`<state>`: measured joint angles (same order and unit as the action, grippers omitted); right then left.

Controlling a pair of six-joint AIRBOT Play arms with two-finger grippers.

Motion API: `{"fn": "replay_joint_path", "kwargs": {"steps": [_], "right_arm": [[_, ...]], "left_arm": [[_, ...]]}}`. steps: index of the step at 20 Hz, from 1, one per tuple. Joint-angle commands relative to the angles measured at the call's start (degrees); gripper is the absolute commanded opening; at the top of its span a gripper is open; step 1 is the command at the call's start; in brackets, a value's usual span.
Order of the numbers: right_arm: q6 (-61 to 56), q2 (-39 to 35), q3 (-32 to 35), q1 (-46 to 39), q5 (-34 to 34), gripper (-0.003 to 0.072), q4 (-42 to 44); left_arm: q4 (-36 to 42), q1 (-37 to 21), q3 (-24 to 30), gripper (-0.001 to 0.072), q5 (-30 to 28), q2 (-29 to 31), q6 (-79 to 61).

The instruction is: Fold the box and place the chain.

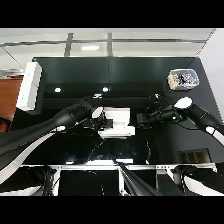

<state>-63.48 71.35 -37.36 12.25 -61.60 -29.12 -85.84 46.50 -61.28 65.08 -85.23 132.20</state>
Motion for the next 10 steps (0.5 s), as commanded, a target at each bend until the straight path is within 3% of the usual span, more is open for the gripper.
{"fn": "replay_joint_path", "kwargs": {"steps": [1,6,10], "right_arm": [[-0.79,0.02,-0.09,2.67,4.26,0.0476,0.11],[-4.37,0.02,-0.17,6.16,9.07,0.0475,-0.42],[-12.13,0.02,-1.20,10.29,13.31,0.0475,-8.11]], "left_arm": [[0.00,-0.07,-0.02,0.0028,-0.09,-0.02,0.04],[0.00,-0.07,-0.02,0.0028,-0.11,-0.02,0.04],[0.00,-0.07,-0.02,0.0028,-0.11,-0.02,0.04]]}}
